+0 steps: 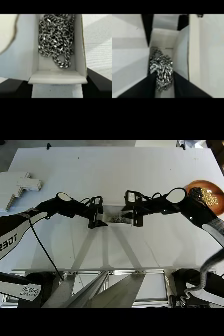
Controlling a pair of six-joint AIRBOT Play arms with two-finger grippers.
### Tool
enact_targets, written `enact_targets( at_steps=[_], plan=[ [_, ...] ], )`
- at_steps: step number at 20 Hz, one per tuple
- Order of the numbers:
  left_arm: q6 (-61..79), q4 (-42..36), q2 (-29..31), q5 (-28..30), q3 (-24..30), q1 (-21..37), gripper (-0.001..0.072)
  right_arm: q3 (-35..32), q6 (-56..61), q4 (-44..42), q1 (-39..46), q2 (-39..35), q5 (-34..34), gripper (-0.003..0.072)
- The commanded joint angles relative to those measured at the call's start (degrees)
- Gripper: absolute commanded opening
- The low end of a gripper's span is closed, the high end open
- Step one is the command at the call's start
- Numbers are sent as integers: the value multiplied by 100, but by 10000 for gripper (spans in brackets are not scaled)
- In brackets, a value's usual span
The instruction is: Fold the box and place the chain.
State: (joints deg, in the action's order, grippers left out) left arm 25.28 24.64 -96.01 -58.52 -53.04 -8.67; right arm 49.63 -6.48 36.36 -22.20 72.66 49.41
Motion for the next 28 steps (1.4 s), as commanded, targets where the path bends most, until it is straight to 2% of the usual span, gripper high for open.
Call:
enact_targets(
  at_steps=[1, 5, 7, 8, 11, 13, 15, 19, 22, 24, 28],
  plan=[
    [0, 2, 0, 2, -2, 0, 395, 2, 525, -39, -227, 7, -323, 370],
    [0, 2, 0, 0, -2, 0, 395, 20, 522, -79, -225, -208, 317, 365],
    [0, 2, 0, 2, -2, 0, 395, 74, 586, -166, -225, -420, 575, 332],
    [0, 2, 0, 2, -2, 0, 395, 140, 866, -166, -225, -518, 557, 285],
    [0, 2, 0, 2, -2, 0, 395, 680, 1943, -164, -219, -540, 378, 274],
    [2, 2, 0, 2, -2, 0, 395, 1128, 2750, -28, -205, -374, 66, 274],
    [0, 2, 0, 0, -2, 0, 395, 1547, 3335, 146, -68, -24, 76, 273],
    [0, 2, 0, 2, -2, 0, 395, 2033, 4089, 595, 341, 1032, 918, 274],
    [0, 2, 0, 0, -2, 0, 395, 2033, 4050, 769, 435, 1637, 1519, 275],
    [0, 2, 0, 0, -2, 0, 395, 2033, 3606, 769, 391, 1829, 2063, 276],
    [0, 2, 0, 2, -2, 0, 395, 2033, 3136, 787, 275, 1812, 2306, 278]
  ],
)
